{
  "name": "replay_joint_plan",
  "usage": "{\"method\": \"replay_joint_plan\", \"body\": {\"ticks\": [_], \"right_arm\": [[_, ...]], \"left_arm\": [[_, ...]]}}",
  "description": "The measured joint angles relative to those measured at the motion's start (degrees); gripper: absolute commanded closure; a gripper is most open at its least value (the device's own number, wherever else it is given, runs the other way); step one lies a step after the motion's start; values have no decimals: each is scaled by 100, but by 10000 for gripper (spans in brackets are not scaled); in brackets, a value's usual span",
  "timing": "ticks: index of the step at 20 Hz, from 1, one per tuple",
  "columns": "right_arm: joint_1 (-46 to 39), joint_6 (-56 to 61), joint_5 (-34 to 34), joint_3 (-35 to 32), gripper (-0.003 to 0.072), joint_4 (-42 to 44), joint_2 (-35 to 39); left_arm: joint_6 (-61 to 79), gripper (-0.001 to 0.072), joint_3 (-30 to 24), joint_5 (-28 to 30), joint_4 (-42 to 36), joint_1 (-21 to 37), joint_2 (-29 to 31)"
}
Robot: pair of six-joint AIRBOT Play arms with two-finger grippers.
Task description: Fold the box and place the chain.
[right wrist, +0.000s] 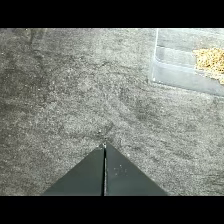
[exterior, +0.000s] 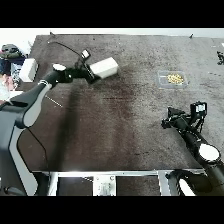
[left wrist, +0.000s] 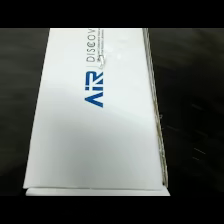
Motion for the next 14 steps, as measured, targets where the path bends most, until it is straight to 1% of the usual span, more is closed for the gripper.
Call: {"method": "replay_joint_plan", "body": {"ticks": [2, 4, 6, 7, 10, 14], "right_arm": [[0, 0, -26, 0, 673, 0, 0], [0, 0, -37, 0, 673, 0, 0], [0, 2, -59, 0, 673, 0, 0], [0, 2, -61, 0, 673, 0, -2], [0, 2, -70, 0, 673, 0, 0], [0, 2, -70, 0, 673, 0, 0]], "left_arm": [[-662, 704, 0, 739, 66, 162, 289], [-1502, 704, -79, 1364, 369, 378, 522], [-2258, 704, -356, 1871, 734, 614, 796], [-2555, 704, -590, 2116, 907, 723, 944], [-3095, 704, -1349, 2474, 1207, 1115, 1311], [-3386, 704, -2024, 2511, 1432, 1740, 1491]]}}
